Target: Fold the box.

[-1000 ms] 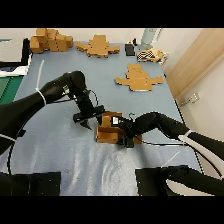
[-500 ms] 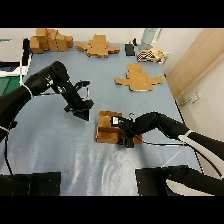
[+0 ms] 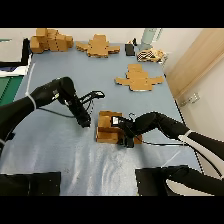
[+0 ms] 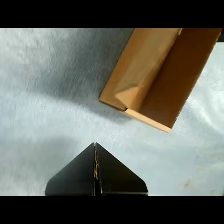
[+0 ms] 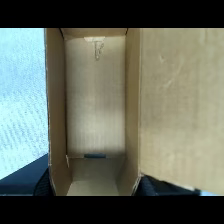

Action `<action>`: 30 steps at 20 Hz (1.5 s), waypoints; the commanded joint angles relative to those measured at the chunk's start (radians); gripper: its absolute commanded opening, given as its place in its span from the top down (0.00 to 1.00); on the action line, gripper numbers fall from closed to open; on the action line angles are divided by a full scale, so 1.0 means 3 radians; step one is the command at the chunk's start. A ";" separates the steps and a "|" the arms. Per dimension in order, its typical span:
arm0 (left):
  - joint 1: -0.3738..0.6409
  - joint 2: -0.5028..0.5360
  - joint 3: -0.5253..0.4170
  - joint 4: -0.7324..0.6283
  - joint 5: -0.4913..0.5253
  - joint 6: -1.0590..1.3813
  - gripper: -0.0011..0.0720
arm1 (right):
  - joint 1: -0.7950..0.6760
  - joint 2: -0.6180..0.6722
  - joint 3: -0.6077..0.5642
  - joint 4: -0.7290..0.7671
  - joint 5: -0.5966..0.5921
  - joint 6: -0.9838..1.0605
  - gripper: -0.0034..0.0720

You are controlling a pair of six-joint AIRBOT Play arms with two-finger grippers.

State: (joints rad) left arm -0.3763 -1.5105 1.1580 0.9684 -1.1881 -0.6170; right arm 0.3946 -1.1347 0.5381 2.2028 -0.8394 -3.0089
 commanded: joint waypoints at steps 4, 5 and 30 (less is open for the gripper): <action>0.0159 0.0535 -0.1180 -0.1082 0.0735 0.2475 0.06 | 0.0001 -0.0001 0.0003 0.0001 0.0001 0.0000 0.37; 0.0158 0.0540 -0.1292 -0.1245 0.0782 0.2574 0.04 | 0.0000 -0.0001 0.0003 0.0001 0.0000 0.0001 0.37; -0.0225 0.0415 -0.1427 -0.1682 0.1120 0.2873 0.04 | 0.0001 -0.0001 0.0003 0.0001 0.0001 0.0001 0.37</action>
State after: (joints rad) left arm -0.4366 -1.3861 0.7334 0.4526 -0.8036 0.2440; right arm 0.3946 -1.1347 0.5381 2.2021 -0.8398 -3.0116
